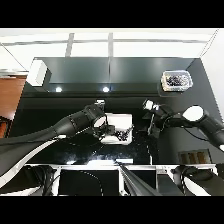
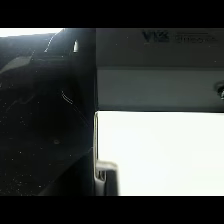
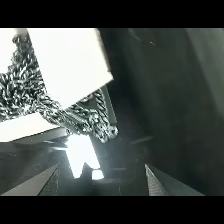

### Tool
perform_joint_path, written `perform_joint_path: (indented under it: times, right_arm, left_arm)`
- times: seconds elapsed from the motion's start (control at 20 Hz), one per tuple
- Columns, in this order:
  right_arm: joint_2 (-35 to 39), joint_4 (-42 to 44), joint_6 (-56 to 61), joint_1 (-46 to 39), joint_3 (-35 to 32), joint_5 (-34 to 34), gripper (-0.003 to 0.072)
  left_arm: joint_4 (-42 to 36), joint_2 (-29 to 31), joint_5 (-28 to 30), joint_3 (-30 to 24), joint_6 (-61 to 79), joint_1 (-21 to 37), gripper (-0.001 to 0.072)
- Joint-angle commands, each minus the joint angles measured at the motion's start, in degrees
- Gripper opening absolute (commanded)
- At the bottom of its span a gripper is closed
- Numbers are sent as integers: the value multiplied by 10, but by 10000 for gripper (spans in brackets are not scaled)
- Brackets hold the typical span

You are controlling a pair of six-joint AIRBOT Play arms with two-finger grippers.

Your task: Fold the box and place the chain.

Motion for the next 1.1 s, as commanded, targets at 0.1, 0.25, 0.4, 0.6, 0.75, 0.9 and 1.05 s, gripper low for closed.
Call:
perform_joint_path:
  times: [0.1, 0.25, 0.4, 0.6, 0.75, 0.9, 1.05]
  right_arm:
    - [-81, 120, -228, 52, -16, -55, 624]
    - [-91, 119, -229, 52, -15, -64, 624]
    - [-94, 118, -229, 52, -15, -65, 623]
    - [-104, 119, -229, 59, -15, -65, 539]
    - [-104, 118, -228, 64, -15, -65, 160]
    - [-104, 108, -206, 63, -16, -71, 8]
    - [-99, 103, -163, 63, -14, -78, 13]
  left_arm:
    - [0, 0, 0, 0, 0, 0, 32]
    - [0, 0, 0, 0, 0, 0, 32]
    - [0, 0, 0, 0, 0, 0, 32]
    - [0, 0, 0, 0, 0, 0, 32]
    - [0, 0, 0, 0, 0, 0, 32]
    - [0, 0, 0, 0, 0, 0, 32]
    - [0, 0, 0, 0, 0, 0, 32]
